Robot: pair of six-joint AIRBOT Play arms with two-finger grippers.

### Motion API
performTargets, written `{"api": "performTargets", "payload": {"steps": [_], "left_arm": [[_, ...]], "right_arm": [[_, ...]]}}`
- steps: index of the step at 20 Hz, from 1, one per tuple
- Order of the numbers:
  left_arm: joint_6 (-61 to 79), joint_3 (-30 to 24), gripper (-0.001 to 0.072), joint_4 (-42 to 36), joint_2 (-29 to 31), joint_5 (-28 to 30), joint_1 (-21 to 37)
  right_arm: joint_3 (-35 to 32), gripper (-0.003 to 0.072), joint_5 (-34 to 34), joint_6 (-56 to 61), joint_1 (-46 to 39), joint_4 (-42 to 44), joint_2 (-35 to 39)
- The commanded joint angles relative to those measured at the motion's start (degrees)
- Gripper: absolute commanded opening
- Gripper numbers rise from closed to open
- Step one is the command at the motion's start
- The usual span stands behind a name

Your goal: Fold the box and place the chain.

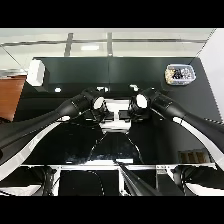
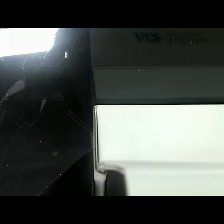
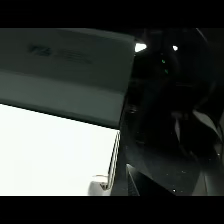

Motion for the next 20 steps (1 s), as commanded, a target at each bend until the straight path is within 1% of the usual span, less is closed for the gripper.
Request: {"api": "performTargets", "payload": {"steps": [1,4,6,9,10,11,16,17,18,20], "left_arm": [[-0.02,0.00,0.0024,0.00,0.00,0.02,0.02],[-0.02,0.00,0.0024,0.00,0.00,0.04,0.02],[-0.02,0.00,0.0024,0.00,0.00,0.02,0.02],[-0.02,0.00,0.0024,0.00,0.00,0.02,0.02],[-0.02,0.00,0.0024,0.00,0.00,0.00,0.02],[-0.02,0.00,0.0024,0.00,0.00,0.00,0.02],[-0.04,0.00,0.0024,0.00,0.00,0.02,0.02],[-0.02,0.00,0.0023,0.00,0.00,0.02,0.02],[-0.02,0.00,0.0024,0.00,0.00,0.02,0.02],[-0.02,0.00,0.0024,0.00,0.00,0.00,0.02]], "right_arm": [[1.42,0.0307,3.37,7.04,1.60,-5.11,-1.55],[1.42,0.0298,3.43,11.32,2.71,-6.78,-1.66],[1.42,0.0297,3.06,12.11,3.17,-6.80,-1.73],[1.44,0.0240,3.85,12.15,3.43,-6.38,-2.51],[1.44,0.0173,3.82,12.13,3.56,-6.32,-2.64],[1.44,0.0015,3.67,11.98,3.61,-6.12,-2.78],[1.44,0.0018,3.37,12.04,3.58,-5.20,-2.82],[1.44,0.0073,3.28,12.07,3.58,-5.18,-2.82],[1.44,0.0203,3.06,12.07,3.56,-5.18,-2.82],[1.44,0.0198,2.99,12.04,3.56,-5.20,-2.82]]}}
